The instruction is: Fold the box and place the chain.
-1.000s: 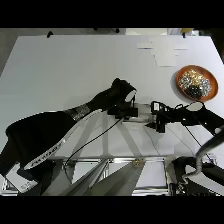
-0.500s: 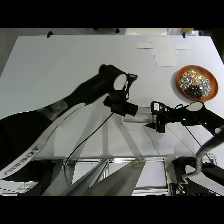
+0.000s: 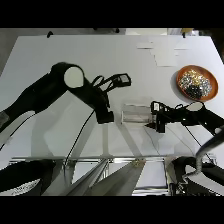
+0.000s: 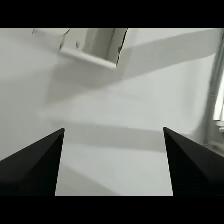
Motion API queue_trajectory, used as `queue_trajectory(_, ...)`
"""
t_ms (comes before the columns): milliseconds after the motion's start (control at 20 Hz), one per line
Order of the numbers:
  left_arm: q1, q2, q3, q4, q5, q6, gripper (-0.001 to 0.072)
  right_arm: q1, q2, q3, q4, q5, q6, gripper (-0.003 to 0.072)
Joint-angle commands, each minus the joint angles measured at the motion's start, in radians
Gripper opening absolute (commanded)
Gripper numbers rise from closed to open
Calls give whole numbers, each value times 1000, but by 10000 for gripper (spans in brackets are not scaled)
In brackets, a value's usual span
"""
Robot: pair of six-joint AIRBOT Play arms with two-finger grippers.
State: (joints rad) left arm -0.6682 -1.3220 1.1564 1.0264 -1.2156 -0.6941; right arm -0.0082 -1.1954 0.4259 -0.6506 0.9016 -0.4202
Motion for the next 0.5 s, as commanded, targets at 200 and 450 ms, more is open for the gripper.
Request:
queue_trajectory(200, 101, -111, -270, -356, 290, 922, 698, 0, 1, 0, 0, 0, 0, 414)
queue_trajectory(450, 78, -199, -269, -457, 430, 961, 705, 0, 1, 0, 0, 0, 0, 414)
